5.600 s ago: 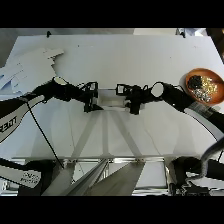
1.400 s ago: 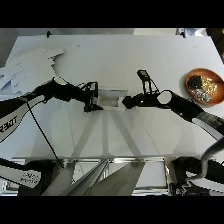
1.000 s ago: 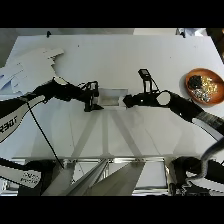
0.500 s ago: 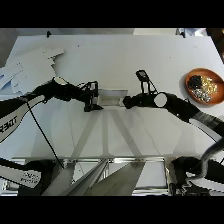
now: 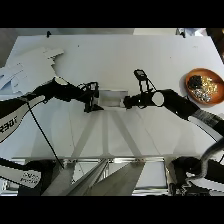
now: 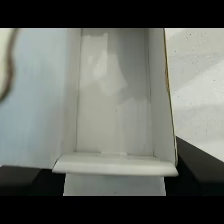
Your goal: Fold the box and place the chain.
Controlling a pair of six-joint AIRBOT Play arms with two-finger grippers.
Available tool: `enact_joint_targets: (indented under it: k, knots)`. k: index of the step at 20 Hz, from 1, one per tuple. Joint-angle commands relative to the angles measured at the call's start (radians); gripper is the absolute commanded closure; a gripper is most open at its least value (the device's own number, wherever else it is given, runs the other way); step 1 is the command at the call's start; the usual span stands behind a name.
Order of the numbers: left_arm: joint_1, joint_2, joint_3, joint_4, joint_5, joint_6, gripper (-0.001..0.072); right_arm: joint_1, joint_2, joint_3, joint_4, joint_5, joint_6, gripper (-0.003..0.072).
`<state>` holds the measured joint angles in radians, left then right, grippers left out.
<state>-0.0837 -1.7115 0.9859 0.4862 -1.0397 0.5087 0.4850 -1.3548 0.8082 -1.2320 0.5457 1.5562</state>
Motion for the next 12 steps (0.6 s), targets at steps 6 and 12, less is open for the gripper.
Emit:
enact_joint_targets:
  k: [6, 12]
  knots:
    - [0.001, 0.0, 0.0, 0.001, 0.003, 0.0, 0.0374, 0.042, -0.03, 0.035, -0.185, 0.054, 0.174, 0.0216]
    - [0.001, 0.0, 0.0, 0.001, 0.003, 0.0, 0.0374, 0.084, -0.03, 0.047, -0.165, 0.026, 0.254, 0.0221]
